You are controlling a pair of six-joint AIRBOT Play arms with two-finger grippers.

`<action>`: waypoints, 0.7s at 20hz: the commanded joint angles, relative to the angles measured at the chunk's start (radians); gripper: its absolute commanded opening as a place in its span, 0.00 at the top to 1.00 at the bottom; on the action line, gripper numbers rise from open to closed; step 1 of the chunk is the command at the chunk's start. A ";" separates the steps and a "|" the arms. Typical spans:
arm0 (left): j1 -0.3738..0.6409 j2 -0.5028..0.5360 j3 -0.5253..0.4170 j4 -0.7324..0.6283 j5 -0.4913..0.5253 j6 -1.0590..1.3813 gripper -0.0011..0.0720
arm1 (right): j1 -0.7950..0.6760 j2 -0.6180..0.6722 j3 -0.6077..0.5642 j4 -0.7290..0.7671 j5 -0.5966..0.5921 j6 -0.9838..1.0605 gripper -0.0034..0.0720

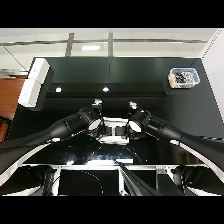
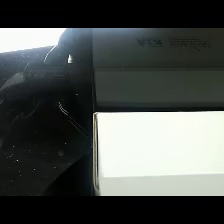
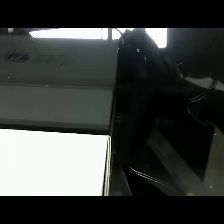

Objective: Fold the box and place the chain.

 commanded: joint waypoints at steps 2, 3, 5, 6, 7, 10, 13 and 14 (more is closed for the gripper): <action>0.001 0.000 0.001 -0.001 -0.002 0.000 0.95 | 0.001 -0.007 0.001 -0.003 0.007 0.007 0.81; 0.001 0.000 0.001 -0.001 -0.001 0.000 0.95 | 0.001 -0.007 0.001 -0.003 0.007 0.006 0.89; 0.001 0.000 0.001 -0.001 -0.002 0.000 0.95 | 0.001 -0.007 0.001 -0.002 0.007 0.006 0.89; 0.001 0.000 0.001 -0.001 -0.002 0.000 0.95 | 0.001 -0.007 0.001 -0.002 0.008 0.006 0.89; 0.001 0.000 0.001 -0.001 -0.002 0.000 0.95 | 0.001 -0.007 0.001 -0.002 0.007 0.006 0.88; 0.001 0.000 0.001 -0.001 -0.002 0.000 0.95 | 0.001 -0.006 0.001 -0.003 0.007 -0.013 0.89; 0.001 0.000 0.001 -0.001 -0.002 0.000 0.95 | 0.001 -0.004 0.001 -0.001 0.002 -0.032 0.89; 0.001 0.000 0.001 -0.001 -0.002 -0.001 0.95 | 0.001 -0.003 0.001 0.004 -0.003 -0.036 0.88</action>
